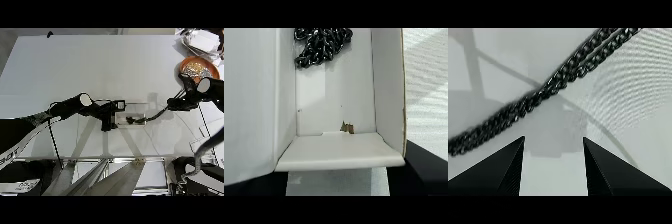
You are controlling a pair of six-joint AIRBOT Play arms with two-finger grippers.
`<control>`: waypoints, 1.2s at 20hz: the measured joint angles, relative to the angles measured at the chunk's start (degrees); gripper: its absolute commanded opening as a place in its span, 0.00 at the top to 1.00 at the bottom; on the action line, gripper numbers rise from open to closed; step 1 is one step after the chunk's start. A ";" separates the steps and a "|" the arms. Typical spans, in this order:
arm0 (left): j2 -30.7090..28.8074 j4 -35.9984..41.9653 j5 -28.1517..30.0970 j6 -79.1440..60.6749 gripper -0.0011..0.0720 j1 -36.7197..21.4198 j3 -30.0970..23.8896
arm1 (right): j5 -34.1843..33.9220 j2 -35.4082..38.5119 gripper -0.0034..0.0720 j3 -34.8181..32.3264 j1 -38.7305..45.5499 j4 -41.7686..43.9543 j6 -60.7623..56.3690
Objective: Fold the box and place the chain.
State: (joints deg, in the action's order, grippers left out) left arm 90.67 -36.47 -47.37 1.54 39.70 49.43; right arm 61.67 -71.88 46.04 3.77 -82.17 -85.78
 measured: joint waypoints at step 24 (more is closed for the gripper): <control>0.00 0.02 0.00 -0.02 0.81 0.00 0.00 | -6.01 -6.51 0.94 0.04 0.17 3.08 -5.42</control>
State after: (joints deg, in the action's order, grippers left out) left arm 90.67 -36.45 -47.37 1.52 39.70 49.43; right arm 55.66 -78.39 46.09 3.95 -79.09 -91.20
